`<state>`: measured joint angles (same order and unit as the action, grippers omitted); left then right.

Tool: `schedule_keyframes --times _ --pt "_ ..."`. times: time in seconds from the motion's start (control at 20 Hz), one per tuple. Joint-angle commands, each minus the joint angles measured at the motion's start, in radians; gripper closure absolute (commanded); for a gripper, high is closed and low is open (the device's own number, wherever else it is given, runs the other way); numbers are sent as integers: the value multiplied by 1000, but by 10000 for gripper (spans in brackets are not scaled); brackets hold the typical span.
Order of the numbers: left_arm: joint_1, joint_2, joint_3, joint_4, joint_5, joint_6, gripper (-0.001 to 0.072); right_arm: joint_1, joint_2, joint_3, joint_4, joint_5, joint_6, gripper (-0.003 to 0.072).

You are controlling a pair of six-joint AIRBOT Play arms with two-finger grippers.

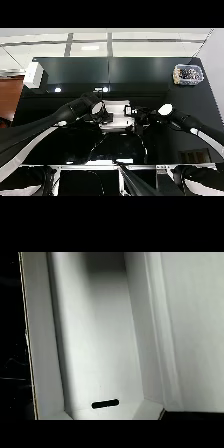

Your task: Fold the box and place the chain.

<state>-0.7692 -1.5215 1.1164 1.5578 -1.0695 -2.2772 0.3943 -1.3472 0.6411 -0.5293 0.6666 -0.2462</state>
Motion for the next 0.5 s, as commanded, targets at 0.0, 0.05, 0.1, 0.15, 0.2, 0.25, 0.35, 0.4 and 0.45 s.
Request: schedule_keyframes --times 0.0,0.05,0.1,0.15,0.2,0.25,0.35,0.4,0.45 --pt "2 -1 1 5 14 -1 375 1 0 0 0 0 0 275" --pt "2 -1 1 5 16 -1 379 1 0 0 0 0 0 275" --pt "2 -1 1 4 18 -1 379 1 0 0 0 0 0 275" --pt "2 -1 1 5 18 -1 381 1 0 0 0 0 0 275" --pt "2 -1 1 4 18 -1 384 1 0 0 0 0 0 275" --pt "2 -2 1 4 18 -1 467 1 0 0 0 0 0 275" --pt "2 -2 1 0 27 -1 545 1 0 0 0 0 0 275" --pt "2 -2 1 0 31 -1 627 1 0 0 0 0 0 275" --pt "2 -2 1 -3 33 0 686 1 0 0 0 0 0 275"
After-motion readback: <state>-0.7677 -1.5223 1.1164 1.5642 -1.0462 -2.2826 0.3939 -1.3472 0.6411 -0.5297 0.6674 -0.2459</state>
